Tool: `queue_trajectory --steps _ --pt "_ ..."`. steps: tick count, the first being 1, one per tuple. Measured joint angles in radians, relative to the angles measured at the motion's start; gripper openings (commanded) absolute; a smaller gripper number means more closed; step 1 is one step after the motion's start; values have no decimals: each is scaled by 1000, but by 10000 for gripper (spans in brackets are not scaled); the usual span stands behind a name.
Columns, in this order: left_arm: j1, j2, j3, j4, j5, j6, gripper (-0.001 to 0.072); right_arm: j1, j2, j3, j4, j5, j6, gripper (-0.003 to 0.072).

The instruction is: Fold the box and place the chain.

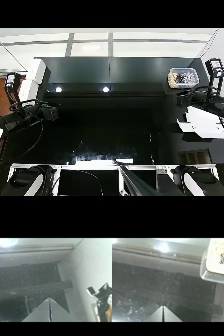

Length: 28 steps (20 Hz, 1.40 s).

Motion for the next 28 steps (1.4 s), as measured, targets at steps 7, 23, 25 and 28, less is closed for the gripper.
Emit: queue_trajectory --steps 7,23,25,28 --pt "0 0 0 0 0 0 25 0 0 0 0 0 0 18" --pt "0 0 0 0 2 0 25 0 0 0 25 -5 0 18" --pt "0 0 0 0 15 0 25 0 0 0 33 -13 0 18" --pt "0 0 0 -12 53 0 31 0 0 0 41 -21 0 19"
